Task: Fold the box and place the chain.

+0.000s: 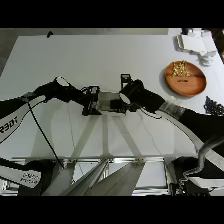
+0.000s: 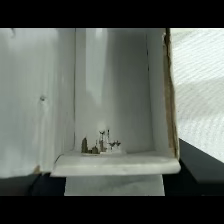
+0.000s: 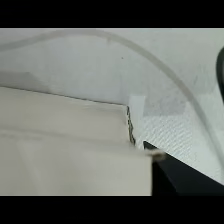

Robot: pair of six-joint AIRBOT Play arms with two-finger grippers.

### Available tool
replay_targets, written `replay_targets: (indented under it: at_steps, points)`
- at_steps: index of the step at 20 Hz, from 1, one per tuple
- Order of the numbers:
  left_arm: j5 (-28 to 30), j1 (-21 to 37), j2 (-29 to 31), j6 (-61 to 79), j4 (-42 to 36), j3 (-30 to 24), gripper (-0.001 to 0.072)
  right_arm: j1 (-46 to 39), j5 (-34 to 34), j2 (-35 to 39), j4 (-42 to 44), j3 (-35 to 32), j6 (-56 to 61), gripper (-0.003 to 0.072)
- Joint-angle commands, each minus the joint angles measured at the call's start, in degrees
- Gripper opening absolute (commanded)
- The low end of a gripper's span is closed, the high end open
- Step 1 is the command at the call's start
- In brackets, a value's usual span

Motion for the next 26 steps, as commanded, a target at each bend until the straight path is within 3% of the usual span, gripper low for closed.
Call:
replay_targets:
  at_steps: [1,9,14,15,16,17,22,26]
  points:
    - [0.1,0.0,0.0,0.0,0.0,0.0,0.0076,0.0,2.0,2.9,0.6,0.0,-2.2,0.0534]
    - [0.0,0.0,0.0,0.0,0.0,0.0,0.0076,-2.0,15.0,18.7,1.9,0.0,-26.6,0.0535]
    - [0.0,0.0,0.0,0.0,0.0,0.0,0.0076,-20.5,10.1,23.5,-0.5,0.0,-32.5,0.0538]
    - [0.0,0.0,0.0,0.0,0.0,0.0,0.0076,-25.2,8.3,22.9,-1.0,0.0,-34.1,0.057]
    - [0.1,0.0,0.0,0.0,0.0,0.0,0.0076,-30.4,5.6,21.9,-0.6,0.0,-36.3,0.0689]
    - [0.0,0.0,0.0,0.0,0.0,0.0,0.0076,-35.2,2.7,20.8,0.1,0.0,-38.3,0.071]
    - [0.0,0.0,0.0,0.0,0.0,0.0,0.0076,-52.2,-11.2,9.6,0.2,0.7,-39.9,0.071]
    - [0.0,0.0,0.0,0.0,0.0,0.0,0.0076,-55.3,-15.5,-5.4,-0.4,10.1,-40.8,0.0708]
